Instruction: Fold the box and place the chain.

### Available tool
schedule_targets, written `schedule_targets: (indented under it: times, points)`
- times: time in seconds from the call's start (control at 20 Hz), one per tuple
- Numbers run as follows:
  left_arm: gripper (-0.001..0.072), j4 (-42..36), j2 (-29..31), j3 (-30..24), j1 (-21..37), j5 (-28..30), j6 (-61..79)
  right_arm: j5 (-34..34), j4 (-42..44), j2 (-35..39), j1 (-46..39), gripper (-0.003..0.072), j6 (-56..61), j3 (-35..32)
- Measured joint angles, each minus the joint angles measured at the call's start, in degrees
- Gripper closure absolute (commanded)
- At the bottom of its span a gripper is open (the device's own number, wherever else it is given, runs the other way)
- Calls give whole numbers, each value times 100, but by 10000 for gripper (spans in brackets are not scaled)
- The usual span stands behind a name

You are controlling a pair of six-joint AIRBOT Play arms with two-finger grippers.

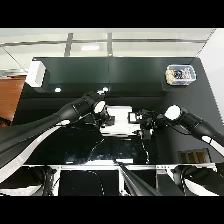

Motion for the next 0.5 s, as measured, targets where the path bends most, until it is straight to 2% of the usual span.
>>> schedule_targets:
  times: [0.05,0.1,0.15,0.5]
  points:
    - [684,0,0,2,0,-2,0,17,-11,0,0,219,33,0]
    - [684,0,0,0,0,0,0,37,-20,0,0,424,57,0]
    - [684,0,0,0,0,0,2,46,-17,0,0,495,98,0]
    - [684,0,0,0,0,-15,2,103,527,-31,20,497,216,-37]
